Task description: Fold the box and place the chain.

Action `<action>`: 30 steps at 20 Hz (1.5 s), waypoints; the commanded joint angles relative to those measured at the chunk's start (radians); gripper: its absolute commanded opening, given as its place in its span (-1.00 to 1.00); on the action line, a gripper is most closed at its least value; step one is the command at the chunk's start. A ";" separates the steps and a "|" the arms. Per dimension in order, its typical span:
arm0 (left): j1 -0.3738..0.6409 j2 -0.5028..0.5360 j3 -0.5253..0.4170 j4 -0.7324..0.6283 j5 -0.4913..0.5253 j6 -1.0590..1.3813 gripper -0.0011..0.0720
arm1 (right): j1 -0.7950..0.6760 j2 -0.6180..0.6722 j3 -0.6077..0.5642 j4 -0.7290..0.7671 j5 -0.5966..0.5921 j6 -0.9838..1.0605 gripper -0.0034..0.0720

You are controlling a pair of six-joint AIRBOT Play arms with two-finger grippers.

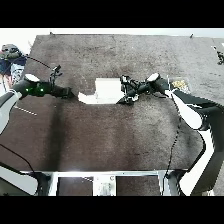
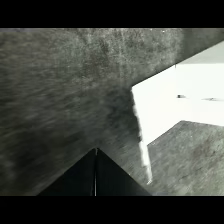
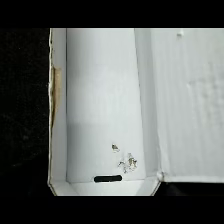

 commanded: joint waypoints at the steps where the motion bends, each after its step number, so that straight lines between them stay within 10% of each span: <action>1: -0.056 -0.022 -0.025 -0.027 0.041 -0.020 -0.95 | 0.001 -0.001 0.001 0.000 0.000 0.000 0.17; 12: -0.106 -0.084 -0.022 -0.297 0.010 0.099 -0.93 | 0.001 -0.001 0.001 0.000 0.000 0.000 0.17; 14: -0.106 -0.084 -0.001 -0.305 -0.007 0.101 0.15 | 0.001 -0.001 0.001 0.000 0.001 0.000 0.17; 15: -0.106 -0.084 0.016 -0.305 -0.024 0.100 0.19 | 0.001 -0.001 0.001 0.000 0.001 0.000 0.17; 30: -0.185 -0.083 0.167 -0.130 -0.119 -0.154 0.19 | 0.001 -0.001 0.001 0.000 0.001 0.000 0.17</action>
